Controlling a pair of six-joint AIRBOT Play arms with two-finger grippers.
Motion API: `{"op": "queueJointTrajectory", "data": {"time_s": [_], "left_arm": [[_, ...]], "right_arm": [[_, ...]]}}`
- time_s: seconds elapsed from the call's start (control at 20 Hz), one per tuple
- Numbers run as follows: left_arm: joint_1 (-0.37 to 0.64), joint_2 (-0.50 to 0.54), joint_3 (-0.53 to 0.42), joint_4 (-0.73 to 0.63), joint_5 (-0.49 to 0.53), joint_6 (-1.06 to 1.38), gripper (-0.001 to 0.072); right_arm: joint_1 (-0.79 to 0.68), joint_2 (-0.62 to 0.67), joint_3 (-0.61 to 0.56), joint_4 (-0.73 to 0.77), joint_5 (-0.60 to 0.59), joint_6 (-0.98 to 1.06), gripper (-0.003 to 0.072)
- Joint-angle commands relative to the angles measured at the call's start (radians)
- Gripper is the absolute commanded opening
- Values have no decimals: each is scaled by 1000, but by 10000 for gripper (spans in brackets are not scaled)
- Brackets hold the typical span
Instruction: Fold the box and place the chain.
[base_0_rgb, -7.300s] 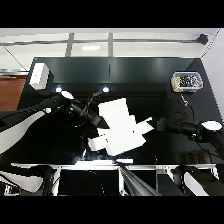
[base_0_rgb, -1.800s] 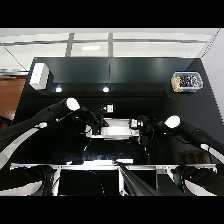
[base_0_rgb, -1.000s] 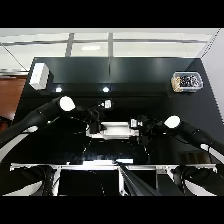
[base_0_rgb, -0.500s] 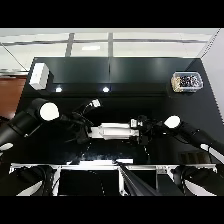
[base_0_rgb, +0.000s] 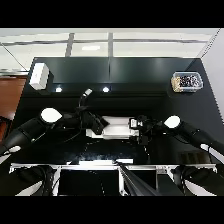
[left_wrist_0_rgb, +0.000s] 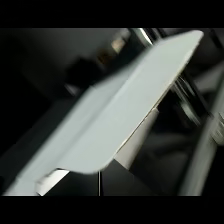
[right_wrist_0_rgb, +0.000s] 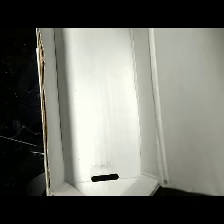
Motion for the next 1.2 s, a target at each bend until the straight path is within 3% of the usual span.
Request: {"op": "queueJointTrajectory", "data": {"time_s": [0.0,0.4,0.55,0.8,1.0,1.15], "left_arm": [[2,-49,-9,-21,170,66,25],[1,-185,-9,25,155,66,25],[3,-185,2,60,136,66,25],[14,-21,71,293,119,4,26],[71,138,69,459,-115,-31,26],[84,191,69,571,-235,36,59]], "right_arm": [[1,0,0,0,-1,1,200],[0,0,0,0,-1,1,201],[0,0,0,0,-1,1,201],[0,0,0,0,-1,1,201],[0,0,0,0,-1,0,201],[0,0,0,0,0,1,201]]}}
